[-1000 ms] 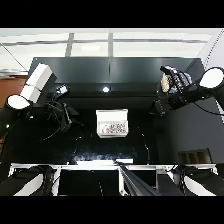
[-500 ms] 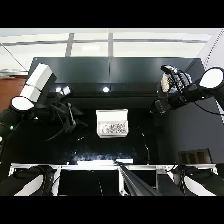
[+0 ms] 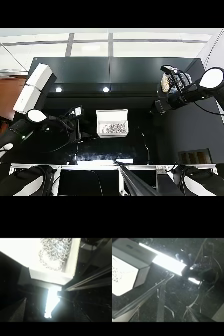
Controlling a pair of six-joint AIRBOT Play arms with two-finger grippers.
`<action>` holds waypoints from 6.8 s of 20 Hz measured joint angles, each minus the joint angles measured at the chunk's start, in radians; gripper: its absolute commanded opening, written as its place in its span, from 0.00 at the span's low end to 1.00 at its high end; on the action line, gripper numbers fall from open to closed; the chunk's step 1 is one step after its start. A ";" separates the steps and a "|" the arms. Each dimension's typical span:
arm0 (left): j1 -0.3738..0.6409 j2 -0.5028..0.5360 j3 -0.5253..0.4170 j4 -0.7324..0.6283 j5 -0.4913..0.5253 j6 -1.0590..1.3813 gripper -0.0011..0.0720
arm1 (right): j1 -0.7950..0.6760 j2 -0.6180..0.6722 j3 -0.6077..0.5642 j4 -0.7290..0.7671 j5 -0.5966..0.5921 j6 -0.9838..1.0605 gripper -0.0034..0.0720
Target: Fold the box and place the chain.
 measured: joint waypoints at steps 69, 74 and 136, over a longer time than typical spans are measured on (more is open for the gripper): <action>-0.208 -0.229 0.157 0.044 0.097 0.096 0.89 | 0.000 0.000 0.000 0.001 -0.015 0.003 0.98; -0.208 -0.229 0.157 0.047 0.097 0.092 0.90 | 0.000 0.000 0.000 0.001 -0.021 0.003 0.98; -0.229 -0.229 0.159 0.002 0.132 0.074 0.59 | 0.326 -0.202 0.026 0.179 -0.158 -0.503 0.67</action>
